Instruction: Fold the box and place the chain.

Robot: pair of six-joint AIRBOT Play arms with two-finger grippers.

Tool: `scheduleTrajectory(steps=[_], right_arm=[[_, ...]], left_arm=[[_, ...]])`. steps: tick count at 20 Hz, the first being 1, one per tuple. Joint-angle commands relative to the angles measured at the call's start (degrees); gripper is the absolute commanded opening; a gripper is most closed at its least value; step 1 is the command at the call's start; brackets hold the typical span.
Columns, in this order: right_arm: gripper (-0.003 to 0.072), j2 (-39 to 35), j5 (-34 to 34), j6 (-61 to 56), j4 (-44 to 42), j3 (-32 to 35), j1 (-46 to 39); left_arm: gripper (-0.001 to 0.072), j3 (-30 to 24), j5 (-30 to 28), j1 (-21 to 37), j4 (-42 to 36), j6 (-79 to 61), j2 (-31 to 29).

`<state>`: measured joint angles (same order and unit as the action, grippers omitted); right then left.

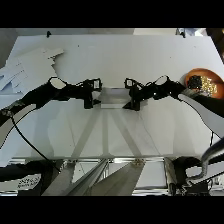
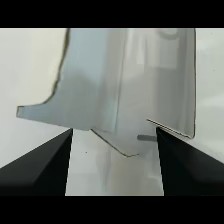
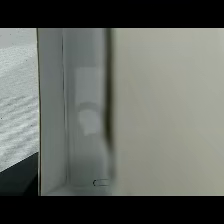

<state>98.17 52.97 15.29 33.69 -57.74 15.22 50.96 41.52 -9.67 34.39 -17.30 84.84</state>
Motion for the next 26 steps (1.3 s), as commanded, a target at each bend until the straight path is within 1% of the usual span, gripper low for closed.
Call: scheduleTrajectory(steps=[1,4,7,9,11,13,14,16,17,18,19,23,24,25,26], right_arm=[[0.0516,0.04,0.02,0.22,0.13,0.0,0.07],[0.0516,0.04,0.02,0.22,0.13,0.02,0.07],[0.0516,0.04,0.04,0.22,0.13,0.02,0.07],[0.0516,0.04,0.04,0.22,0.13,0.0,0.07],[0.0516,0.04,0.04,0.22,0.13,0.0,0.07],[0.0516,0.04,0.02,0.22,0.13,0.02,0.07],[0.0516,0.04,0.04,0.22,0.13,0.0,0.07],[0.0516,0.04,0.04,0.22,0.13,0.0,0.07],[0.0516,0.04,0.04,0.22,0.13,0.02,0.07],[0.0516,0.04,0.02,0.22,0.13,0.0,0.04],[0.0516,0.04,0.02,0.22,0.13,0.0,0.07],[0.0516,0.04,0.02,0.22,0.13,0.02,0.07],[0.0516,0.04,0.04,0.22,0.13,0.0,0.07],[0.0516,0.04,0.04,0.22,0.13,0.02,0.07],[0.0516,0.04,0.04,0.22,0.13,0.0,0.07]], left_arm=[[0.0584,-0.04,-1.84,0.46,1.95,-0.92,-0.02],[0.058,-0.04,-1.01,0.48,5.75,-0.9,-0.02],[0.0577,-0.04,2.54,0.37,7.82,-0.96,-0.02],[0.0573,-0.04,3.63,0.37,8.11,-2.01,-0.02],[0.0542,-0.04,3.96,0.26,8.04,-4.79,-0.02],[0.0402,-0.04,3.91,0.15,7.61,-7.13,-0.02],[0.0377,-0.04,3.93,0.15,7.06,-8.46,-0.02],[0.0374,-0.04,3.85,0.15,6.56,-10.14,0.0],[0.0361,-0.04,3.56,0.15,6.56,-10.97,0.0],[0.0301,-0.04,3.13,0.15,6.56,-11.26,0.0],[0.0264,-0.04,2.56,0.15,6.56,-11.23,0.0],[0.0262,-0.04,2.45,0.15,6.54,-11.19,0.0],[0.0246,-0.04,2.45,0.15,6.54,-11.17,-0.02],[0.0264,-0.04,2.45,0.17,6.58,-11.17,-0.02],[0.0314,-0.04,2.45,0.26,6.58,-11.17,-0.07]])
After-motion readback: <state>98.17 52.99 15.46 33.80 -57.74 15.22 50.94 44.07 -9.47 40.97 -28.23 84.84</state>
